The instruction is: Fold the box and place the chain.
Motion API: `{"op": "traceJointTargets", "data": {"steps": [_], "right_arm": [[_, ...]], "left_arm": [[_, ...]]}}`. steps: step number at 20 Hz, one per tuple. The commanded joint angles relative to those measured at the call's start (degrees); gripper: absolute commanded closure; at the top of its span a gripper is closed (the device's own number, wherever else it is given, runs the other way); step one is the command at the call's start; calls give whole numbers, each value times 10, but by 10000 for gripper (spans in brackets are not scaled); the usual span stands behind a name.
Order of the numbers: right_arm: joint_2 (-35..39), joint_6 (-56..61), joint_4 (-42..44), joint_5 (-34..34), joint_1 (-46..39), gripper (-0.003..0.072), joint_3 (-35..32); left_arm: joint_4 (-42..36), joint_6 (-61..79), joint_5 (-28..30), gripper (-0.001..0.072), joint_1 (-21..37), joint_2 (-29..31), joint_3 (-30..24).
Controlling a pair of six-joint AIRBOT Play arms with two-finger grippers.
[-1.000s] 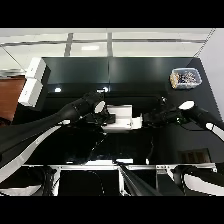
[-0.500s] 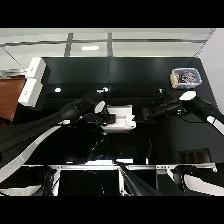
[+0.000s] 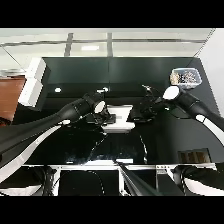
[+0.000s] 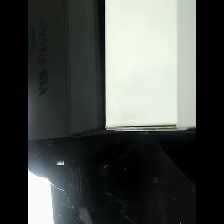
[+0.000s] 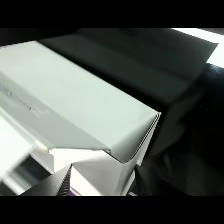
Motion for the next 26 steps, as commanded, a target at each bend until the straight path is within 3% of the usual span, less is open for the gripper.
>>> {"op": "traceJointTargets", "data": {"steps": [1, 6, 12, 23, 24, 25, 26], "right_arm": [[0, 137, -105, -47, 63, 261, 20], [-1, 289, -230, -99, 138, 262, 20], [-32, 423, -353, -54, 177, 263, 49], [-69, 494, -390, 17, 203, 268, 99], [-71, 493, -390, 21, 206, 479, 99], [-71, 490, -390, 20, 209, 612, 99], [-71, 488, -385, 12, 212, 670, 99]], "left_arm": [[0, 0, 2, 683, 0, 0, 0], [0, 0, 2, 682, 0, 0, 0], [0, 0, 2, 682, 0, 0, 0], [0, 0, -3, 683, 0, 0, 0], [0, 0, -3, 683, 0, 0, 0], [0, 0, -3, 683, 0, 0, 0], [0, 0, -3, 682, 0, 0, 0]]}}
